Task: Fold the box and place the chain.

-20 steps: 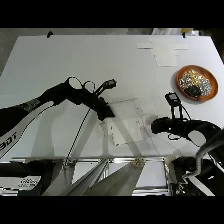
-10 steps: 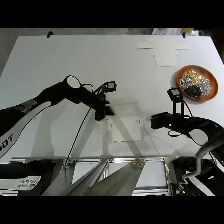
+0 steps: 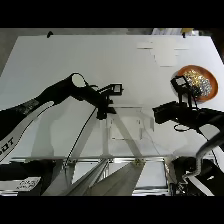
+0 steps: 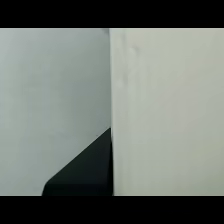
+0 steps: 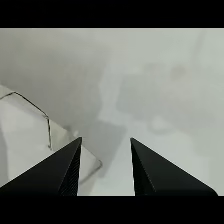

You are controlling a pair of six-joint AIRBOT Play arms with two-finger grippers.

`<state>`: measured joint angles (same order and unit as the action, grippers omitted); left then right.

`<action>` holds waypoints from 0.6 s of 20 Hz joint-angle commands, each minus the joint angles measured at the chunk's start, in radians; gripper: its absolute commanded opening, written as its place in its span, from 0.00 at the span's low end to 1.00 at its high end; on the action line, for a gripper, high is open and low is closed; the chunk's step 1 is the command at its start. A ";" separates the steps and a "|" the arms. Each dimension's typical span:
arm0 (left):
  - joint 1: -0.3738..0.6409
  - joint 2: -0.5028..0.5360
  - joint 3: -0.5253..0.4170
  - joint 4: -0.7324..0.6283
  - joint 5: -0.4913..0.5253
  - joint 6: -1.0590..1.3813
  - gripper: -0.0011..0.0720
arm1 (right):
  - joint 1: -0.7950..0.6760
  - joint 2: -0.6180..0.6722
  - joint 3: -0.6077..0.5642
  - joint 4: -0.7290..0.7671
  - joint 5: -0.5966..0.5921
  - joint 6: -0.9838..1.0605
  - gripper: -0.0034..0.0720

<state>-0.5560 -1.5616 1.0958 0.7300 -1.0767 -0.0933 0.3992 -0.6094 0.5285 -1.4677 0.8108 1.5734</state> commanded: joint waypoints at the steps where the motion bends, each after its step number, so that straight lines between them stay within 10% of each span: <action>1: -0.032 -0.001 0.010 0.019 0.101 -0.001 0.02 | 0.000 0.013 0.043 -0.121 0.076 -0.010 0.51; 12: -0.034 -0.071 0.009 0.029 0.084 -0.098 0.02 | 0.000 0.013 0.042 -0.122 0.151 -0.003 0.51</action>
<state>-0.5892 -1.6199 1.1042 0.7536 -0.9886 -0.1608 0.3992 -0.5976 0.5697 -1.5867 0.9527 1.5692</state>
